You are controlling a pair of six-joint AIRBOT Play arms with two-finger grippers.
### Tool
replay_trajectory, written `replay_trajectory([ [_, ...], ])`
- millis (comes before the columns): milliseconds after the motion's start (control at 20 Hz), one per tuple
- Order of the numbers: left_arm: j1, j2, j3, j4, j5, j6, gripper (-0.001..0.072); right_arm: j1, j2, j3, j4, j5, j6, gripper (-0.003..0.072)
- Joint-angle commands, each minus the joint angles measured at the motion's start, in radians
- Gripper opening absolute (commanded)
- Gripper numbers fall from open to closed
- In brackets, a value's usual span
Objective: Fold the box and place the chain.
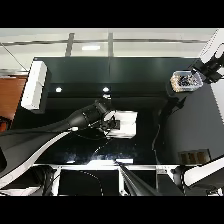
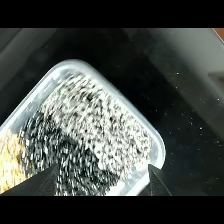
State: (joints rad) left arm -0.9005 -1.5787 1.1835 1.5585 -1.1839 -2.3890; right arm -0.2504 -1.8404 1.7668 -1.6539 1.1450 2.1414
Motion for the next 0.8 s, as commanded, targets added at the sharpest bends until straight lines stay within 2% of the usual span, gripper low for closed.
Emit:
replay_trajectory([
  [0, 0.0, 0.0, 0.001, 0.0, -0.003, 0.0, 0.0026, -0.005, -0.064, 0.035, -0.002, -0.021, 0.103, 0.0619],
  [200, 0.0, 0.0, 0.001, 0.0, -0.003, 0.0, 0.0026, -0.011, -0.106, 0.035, -0.007, -0.035, 0.143, 0.0619],
  [500, 0.0, 0.0, 0.001, 0.0, -0.003, 0.0, 0.0026, -0.011, -0.146, 0.036, 0.006, -0.122, 0.185, 0.0617],
  [550, 0.0, 0.0, 0.001, 0.0, -0.003, 0.0, 0.0026, -0.011, -0.15, 0.036, 0.005, -0.122, 0.184, 0.0582],
  [650, 0.0, 0.0, 0.001, 0.0, -0.003, 0.0, 0.0026, -0.011, -0.149, 0.04, 0.009, -0.118, 0.168, 0.028],
  [700, 0.0, 0.0, 0.001, 0.0, -0.003, 0.0, 0.0026, -0.011, -0.146, 0.049, 0.021, -0.112, 0.137, 0.0229],
  [750, 0.0, 0.0, 0.001, 0.0, -0.003, 0.0, 0.0026, -0.011, -0.146, 0.068, 0.029, -0.09, 0.097, 0.0128],
])
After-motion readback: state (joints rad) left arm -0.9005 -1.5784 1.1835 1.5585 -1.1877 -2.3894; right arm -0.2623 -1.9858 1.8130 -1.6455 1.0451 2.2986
